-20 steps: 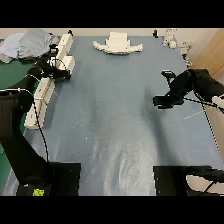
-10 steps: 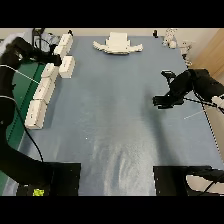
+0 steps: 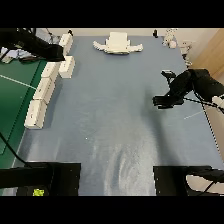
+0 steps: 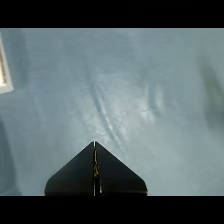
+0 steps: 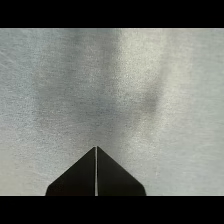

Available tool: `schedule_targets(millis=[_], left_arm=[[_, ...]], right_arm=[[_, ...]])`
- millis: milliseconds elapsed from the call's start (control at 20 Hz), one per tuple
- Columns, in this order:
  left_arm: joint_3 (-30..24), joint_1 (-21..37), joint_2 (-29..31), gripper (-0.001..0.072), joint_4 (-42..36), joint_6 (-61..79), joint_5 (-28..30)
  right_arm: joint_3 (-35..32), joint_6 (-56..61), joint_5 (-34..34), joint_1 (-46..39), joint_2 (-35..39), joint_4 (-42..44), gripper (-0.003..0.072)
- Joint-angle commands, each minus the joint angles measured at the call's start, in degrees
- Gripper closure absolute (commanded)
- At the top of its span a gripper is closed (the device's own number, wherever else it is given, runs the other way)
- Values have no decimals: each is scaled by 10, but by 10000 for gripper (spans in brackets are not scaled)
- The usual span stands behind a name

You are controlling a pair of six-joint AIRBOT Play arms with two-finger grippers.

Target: Fold the box.

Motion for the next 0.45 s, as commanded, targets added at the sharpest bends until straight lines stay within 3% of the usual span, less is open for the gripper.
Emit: schedule_targets(millis=[0,200,400], left_arm=[[-83,-93,57,697,-3,-43,5],[-254,-213,102,695,7,-91,122],[-307,-264,92,694,10,-90,133]], right_arm=[[0,0,0,0,0,0,668],[0,0,0,0,0,0,668],[0,0,0,0,0,0,668]])
